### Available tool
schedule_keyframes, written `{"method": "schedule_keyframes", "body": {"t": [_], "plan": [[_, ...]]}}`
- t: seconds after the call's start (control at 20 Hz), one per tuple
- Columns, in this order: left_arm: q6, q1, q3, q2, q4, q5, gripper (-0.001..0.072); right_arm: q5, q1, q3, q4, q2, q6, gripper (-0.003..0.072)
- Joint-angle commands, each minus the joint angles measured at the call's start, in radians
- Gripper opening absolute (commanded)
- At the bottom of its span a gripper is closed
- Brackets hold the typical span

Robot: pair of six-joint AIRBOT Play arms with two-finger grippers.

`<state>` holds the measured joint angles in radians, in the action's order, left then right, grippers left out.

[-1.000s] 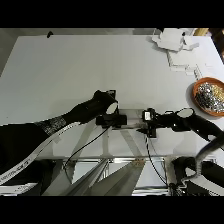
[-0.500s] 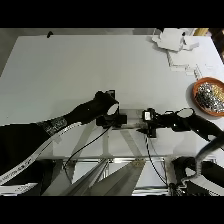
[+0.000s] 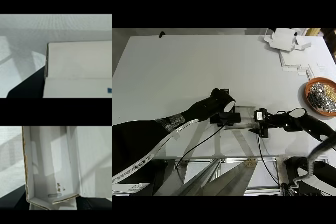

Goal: Fold the box and place the chain.

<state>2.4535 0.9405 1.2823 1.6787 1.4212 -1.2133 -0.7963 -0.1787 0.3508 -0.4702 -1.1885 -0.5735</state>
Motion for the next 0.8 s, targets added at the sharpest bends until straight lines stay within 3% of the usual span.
{"method": "schedule_keyframes", "body": {"t": [0.0, 0.25, 0.3, 0.35, 0.45, 0.65, 0.75], "plan": [[-0.002, 0.001, 0.014, 0.023, 0.005, -0.047, 0.0215, 0.0, 0.0, 0.0, 0.0, 0.0, 0.0, 0.0437], [0.012, 0.003, 0.014, 0.035, 0.005, -0.056, 0.0201, 0.0, 0.0, 0.0, 0.0, 0.0, 0.0, 0.0437], [0.021, 0.003, 0.014, 0.035, 0.005, -0.055, 0.0168, 0.0, 0.0, 0.0, 0.0, 0.0, 0.0, 0.0437], [0.02, 0.003, 0.014, 0.035, 0.005, -0.055, 0.0073, 0.0, 0.0, 0.0, 0.0, 0.0, 0.0, 0.0437], [0.019, 0.003, 0.014, 0.034, 0.005, -0.055, 0.0004, 0.0, 0.0, 0.0, 0.0, 0.0, 0.0, 0.0437], [0.02, 0.003, 0.014, 0.034, 0.006, -0.055, 0.0015, 0.0, 0.0, 0.0, 0.0, 0.0, 0.0, 0.0437], [0.019, 0.003, 0.014, 0.034, 0.005, -0.056, 0.0112, 0.0, 0.0, 0.0, 0.0, 0.0, 0.0, 0.0437]]}}
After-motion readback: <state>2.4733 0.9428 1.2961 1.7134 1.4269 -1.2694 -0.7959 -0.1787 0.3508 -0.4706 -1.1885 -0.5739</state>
